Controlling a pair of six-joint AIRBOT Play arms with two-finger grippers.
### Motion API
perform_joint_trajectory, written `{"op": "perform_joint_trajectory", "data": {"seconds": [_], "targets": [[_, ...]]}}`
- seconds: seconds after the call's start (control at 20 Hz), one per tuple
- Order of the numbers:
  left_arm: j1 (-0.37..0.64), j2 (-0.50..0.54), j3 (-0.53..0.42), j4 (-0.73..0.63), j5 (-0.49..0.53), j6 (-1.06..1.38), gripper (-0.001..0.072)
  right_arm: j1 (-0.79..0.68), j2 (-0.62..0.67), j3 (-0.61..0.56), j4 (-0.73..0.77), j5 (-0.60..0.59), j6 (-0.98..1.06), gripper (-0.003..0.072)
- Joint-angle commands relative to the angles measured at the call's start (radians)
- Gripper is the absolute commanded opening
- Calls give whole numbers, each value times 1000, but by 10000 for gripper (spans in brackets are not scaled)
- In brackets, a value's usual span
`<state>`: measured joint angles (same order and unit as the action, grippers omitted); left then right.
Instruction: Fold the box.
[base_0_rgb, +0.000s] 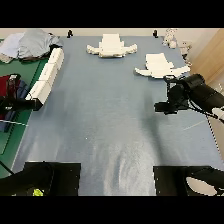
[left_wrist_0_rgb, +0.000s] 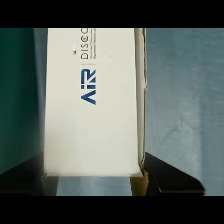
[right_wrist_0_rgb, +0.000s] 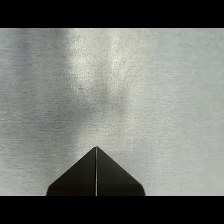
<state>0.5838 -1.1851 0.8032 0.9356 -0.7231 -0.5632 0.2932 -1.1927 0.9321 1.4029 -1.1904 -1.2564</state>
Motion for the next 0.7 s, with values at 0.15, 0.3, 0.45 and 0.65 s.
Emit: {"op": "perform_joint_trajectory", "data": {"seconds": [0.15, 0.3, 0.45, 0.65], "targets": [[-8, -215, 137, -20, 52, 60, 461, -1, -1, 1, 0, 1, 0, 5], [-64, -258, 161, -27, 106, 81, 461, -1, -1, 1, 0, 1, 0, 5], [-99, -281, 163, -27, 204, 74, 461, -1, -1, 1, 0, 1, 0, 5], [-103, -289, 163, -51, 274, 73, 461, -1, -1, 1, 0, 1, 0, 5]]}}
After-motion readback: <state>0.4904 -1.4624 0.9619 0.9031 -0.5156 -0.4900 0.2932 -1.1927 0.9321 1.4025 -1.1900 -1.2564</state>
